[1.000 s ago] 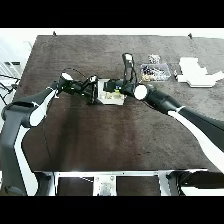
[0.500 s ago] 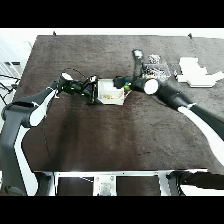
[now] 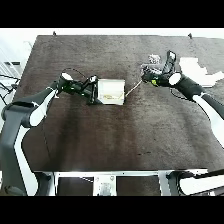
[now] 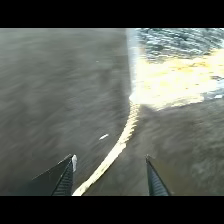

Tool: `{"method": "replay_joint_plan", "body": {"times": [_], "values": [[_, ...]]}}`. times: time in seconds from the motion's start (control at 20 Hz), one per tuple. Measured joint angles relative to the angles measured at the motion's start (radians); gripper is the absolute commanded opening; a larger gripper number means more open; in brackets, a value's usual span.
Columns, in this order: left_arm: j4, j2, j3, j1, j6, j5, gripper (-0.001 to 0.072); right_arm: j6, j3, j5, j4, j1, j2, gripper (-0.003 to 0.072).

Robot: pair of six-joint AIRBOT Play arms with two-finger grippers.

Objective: Fold the box and place the chain.

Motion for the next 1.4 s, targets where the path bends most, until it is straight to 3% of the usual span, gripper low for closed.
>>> {"method": "replay_joint_plan", "body": {"times": [0.25,0.35,0.4,0.45,0.5,0.75,1.2,1.4], "values": [[0.0,0.0,0.0,0.0,0.0,0.0,0.0423,0.004,0.127,0.0,0.051,-0.006,-0.169,0.0528],[0.0,0.0,0.0,0.0,0.0,0.0,0.0423,0.005,0.171,0.0,0.059,0.001,-0.218,0.0368],[0.0,0.0,0.0,0.0,0.0,0.0,0.0423,0.005,0.189,0.002,0.062,0.004,-0.238,0.0337],[0.0,0.0,0.0,0.0,0.0,0.0,0.0423,0.005,0.207,0.002,0.066,0.008,-0.257,0.0198],[0.0,0.0,0.0,0.0,0.0,0.0,0.0423,0.005,0.22,0.004,0.068,0.013,-0.272,0.0006],[0.0,0.0,0.0,0.0,0.0,0.0,0.0423,-0.049,0.256,0.033,0.076,0.03,-0.244,0.0009],[0.0,0.0,0.0,0.0,0.0,0.0,0.0423,-0.202,0.264,0.273,0.049,0.081,0.234,0.001],[0.0,0.0,0.0,0.0,0.0,0.0,0.0423,-0.218,0.264,0.35,0.008,0.148,0.382,0.001]]}}
